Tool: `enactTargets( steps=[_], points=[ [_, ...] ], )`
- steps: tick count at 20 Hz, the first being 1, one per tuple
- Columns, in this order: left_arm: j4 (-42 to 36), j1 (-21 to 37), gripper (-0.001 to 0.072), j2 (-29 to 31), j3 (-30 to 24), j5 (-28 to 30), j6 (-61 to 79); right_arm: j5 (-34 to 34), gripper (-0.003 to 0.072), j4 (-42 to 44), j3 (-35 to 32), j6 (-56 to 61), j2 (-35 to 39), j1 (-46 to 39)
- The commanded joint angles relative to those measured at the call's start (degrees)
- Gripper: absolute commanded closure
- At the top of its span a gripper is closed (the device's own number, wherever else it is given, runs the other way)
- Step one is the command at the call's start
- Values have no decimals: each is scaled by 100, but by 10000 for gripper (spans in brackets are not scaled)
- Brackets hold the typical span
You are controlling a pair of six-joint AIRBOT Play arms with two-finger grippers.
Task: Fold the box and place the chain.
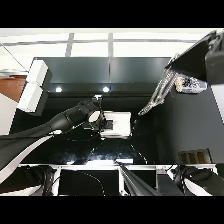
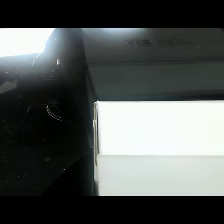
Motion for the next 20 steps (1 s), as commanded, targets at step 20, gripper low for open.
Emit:
enactTargets(
  steps=[20],
  points=[
    [2, -4, 681, -2, 2, 26, 0, 776, 667, 439, -15, 37, -149, 822]
  ],
)
